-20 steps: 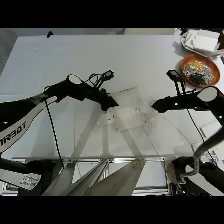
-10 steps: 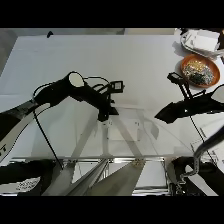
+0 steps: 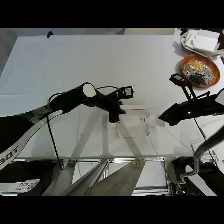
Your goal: Fold the box and place the chain.
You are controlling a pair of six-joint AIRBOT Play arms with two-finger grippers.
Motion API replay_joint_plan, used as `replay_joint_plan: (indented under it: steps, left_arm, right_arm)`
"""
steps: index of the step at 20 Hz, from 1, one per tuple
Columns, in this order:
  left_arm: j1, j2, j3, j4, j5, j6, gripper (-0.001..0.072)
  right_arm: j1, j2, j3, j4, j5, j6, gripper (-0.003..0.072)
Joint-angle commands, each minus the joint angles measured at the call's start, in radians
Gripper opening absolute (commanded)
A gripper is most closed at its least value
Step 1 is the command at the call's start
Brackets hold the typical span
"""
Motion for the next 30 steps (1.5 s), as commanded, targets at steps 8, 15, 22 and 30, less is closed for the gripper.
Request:
replay_joint_plan:
  steps: [8, 15, 22, 30]
  left_arm:
    - [-0.002, -0.076, -0.002, -0.023, 0.04, 0.056, 0.0004]
    - [-0.002, -0.075, -0.002, -0.024, 0.04, 0.054, 0.001]
    - [-0.004, -0.075, -0.002, -0.024, 0.04, 0.051, 0.001]
    - [-0.004, -0.075, -0.002, -0.024, 0.04, 0.051, 0.001]
  right_arm:
    - [0.001, 0.002, 0.001, -0.006, -0.021, -0.002, 0.0217]
    - [0.001, 0.002, 0.001, -0.006, -0.021, -0.045, 0.0218]
    - [0.001, 0.002, 0.001, -0.006, -0.044, -0.338, 0.001]
    - [0.003, 0.002, 0.001, -0.129, 0.095, -0.544, 0.035]
